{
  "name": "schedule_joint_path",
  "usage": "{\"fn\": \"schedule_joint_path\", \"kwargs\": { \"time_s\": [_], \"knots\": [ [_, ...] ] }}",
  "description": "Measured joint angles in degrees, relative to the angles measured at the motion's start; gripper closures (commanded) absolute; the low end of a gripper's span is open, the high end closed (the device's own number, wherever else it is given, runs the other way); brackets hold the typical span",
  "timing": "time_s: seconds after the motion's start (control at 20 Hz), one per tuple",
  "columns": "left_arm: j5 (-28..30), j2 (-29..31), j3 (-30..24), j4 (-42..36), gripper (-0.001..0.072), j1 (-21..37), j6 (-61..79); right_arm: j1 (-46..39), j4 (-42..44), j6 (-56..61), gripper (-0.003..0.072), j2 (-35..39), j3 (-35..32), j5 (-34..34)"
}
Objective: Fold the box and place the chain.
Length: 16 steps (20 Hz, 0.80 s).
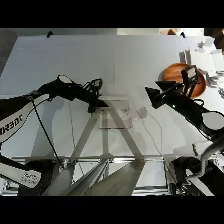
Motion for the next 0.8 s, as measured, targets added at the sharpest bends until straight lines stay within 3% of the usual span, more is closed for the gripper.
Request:
{"fn": "schedule_joint_path", "kwargs": {
  "time_s": [0.45, 0.7, 0.8],
  "knots": [
    [0.0, 0.0, 0.0, 0.0, 0.0704, 0.0, 2.9, 0.0, 0.2, 0.0, 0.0145, 0.7, 0.0, 0.9],
    [0.1, 0.0, 0.0, 0.1, 0.0704, 0.0, 3.1, 0.0, -0.1, -6.7, 0.0063, 2.3, 0.0, 11.4],
    [0.1, 0.0, 0.0, 0.1, 0.0704, 0.0, 3.1, 0.0, -1.5, -12.7, 0.0063, 2.5, 0.0, 17.5]
  ]
}}
